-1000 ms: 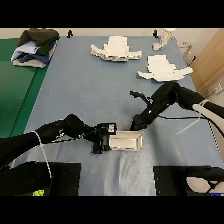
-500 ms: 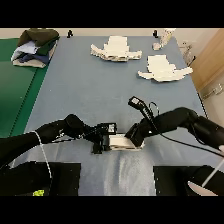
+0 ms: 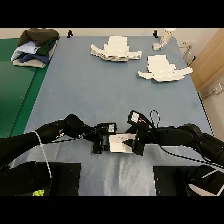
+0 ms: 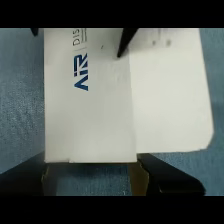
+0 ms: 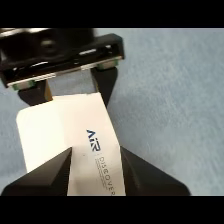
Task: Fold the box.
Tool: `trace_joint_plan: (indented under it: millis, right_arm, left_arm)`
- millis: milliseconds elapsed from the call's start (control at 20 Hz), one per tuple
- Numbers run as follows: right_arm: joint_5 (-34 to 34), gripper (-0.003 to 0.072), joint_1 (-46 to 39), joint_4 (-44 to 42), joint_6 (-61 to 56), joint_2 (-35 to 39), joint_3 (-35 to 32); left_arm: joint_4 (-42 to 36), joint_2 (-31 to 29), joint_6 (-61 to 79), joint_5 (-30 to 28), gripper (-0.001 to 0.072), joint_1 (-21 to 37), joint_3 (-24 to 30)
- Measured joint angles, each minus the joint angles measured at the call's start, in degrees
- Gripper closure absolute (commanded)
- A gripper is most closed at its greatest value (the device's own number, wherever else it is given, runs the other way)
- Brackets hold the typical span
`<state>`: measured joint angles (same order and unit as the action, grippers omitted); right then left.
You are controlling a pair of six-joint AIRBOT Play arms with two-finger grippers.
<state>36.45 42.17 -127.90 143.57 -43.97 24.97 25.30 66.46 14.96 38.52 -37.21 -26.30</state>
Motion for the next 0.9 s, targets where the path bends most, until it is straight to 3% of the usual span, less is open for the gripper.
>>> trace_joint_plan:
  millis: [350, 900]
  right_arm:
    - [-0.83, 0.0222, 2.14, 0.28, 9.55, -1.03, 0.11]
    - [-1.9, 0.0222, 6.29, 4.22, 12.46, -3.54, 0.42]
  left_arm:
    - [0.0, 0.0, 0.0, 0.0, 0.0206, 0.0, 0.0]
    - [0.0, 0.0, -0.02, 0.0, 0.0206, 0.0, 0.0]
